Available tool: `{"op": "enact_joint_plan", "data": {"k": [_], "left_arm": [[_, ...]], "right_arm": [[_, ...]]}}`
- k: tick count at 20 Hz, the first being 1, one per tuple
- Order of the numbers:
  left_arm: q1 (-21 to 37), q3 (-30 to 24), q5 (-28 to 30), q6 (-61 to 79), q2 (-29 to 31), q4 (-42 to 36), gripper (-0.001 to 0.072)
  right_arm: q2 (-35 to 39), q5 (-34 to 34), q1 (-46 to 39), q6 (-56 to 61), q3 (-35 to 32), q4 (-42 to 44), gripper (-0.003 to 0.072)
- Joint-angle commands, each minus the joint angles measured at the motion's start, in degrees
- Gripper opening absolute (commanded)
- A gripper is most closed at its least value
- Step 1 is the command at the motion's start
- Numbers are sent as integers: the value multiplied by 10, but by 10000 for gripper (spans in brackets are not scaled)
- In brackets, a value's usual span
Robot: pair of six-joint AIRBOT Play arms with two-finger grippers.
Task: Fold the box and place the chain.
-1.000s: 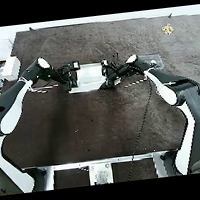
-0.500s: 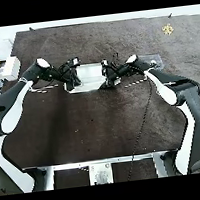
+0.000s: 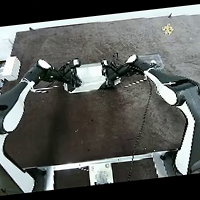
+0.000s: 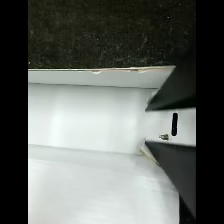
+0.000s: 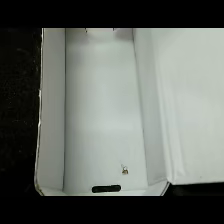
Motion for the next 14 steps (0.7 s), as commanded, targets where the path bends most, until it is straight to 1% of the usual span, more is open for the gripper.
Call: {"op": "enact_joint_plan", "data": {"k": [1,3,9,10,11,12,13,14], "left_arm": [[0,0,-21,1,0,-24,494],[0,0,-22,1,0,-26,716],[0,0,-11,0,0,-17,720],[0,0,-12,-9,0,-17,704],[2,1,-11,-25,0,-14,603],[6,1,-12,-39,1,-6,341],[12,1,-14,-54,4,3,195],[21,1,-16,-73,8,5,95]], "right_arm": [[0,0,0,0,0,0,379],[0,0,0,0,0,0,379],[0,0,0,0,0,0,379],[0,0,0,0,0,0,379],[0,0,0,0,0,0,378],[0,0,0,0,0,0,378],[0,0,0,0,0,0,379],[0,0,0,0,0,0,379]]}}
